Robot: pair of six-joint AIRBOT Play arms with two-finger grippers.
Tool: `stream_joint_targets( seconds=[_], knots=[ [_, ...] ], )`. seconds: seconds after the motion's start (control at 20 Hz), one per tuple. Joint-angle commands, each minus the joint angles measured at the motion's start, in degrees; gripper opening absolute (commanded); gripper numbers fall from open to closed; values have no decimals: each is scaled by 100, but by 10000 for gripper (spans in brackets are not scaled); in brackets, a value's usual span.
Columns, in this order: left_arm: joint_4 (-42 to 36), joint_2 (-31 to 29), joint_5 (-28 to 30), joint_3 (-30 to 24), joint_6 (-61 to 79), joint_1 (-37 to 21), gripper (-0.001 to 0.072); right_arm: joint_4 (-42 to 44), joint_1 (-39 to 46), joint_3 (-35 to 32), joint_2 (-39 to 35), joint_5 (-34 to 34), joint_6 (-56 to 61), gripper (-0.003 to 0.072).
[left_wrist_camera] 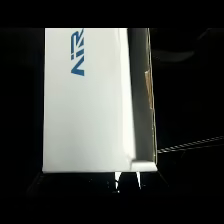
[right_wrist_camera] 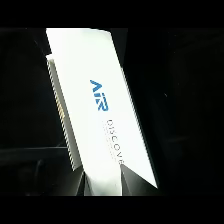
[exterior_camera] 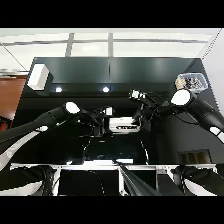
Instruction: Fold the box and place the chain.
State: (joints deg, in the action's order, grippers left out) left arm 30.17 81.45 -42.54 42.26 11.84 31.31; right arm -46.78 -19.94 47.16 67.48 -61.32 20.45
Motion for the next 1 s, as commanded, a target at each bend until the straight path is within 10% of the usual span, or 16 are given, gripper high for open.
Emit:
stream_joint_targets(
  seconds=[0.0, 0.95],
  knots=[
    [2, 4, -7, 0, -4, 2, 443, -31, -4, -48, 0, -59, 195, 234],
    [2, 4, -7, 0, -4, 2, 443, -28, -15, -157, -4, -146, 466, 288]
  ],
)
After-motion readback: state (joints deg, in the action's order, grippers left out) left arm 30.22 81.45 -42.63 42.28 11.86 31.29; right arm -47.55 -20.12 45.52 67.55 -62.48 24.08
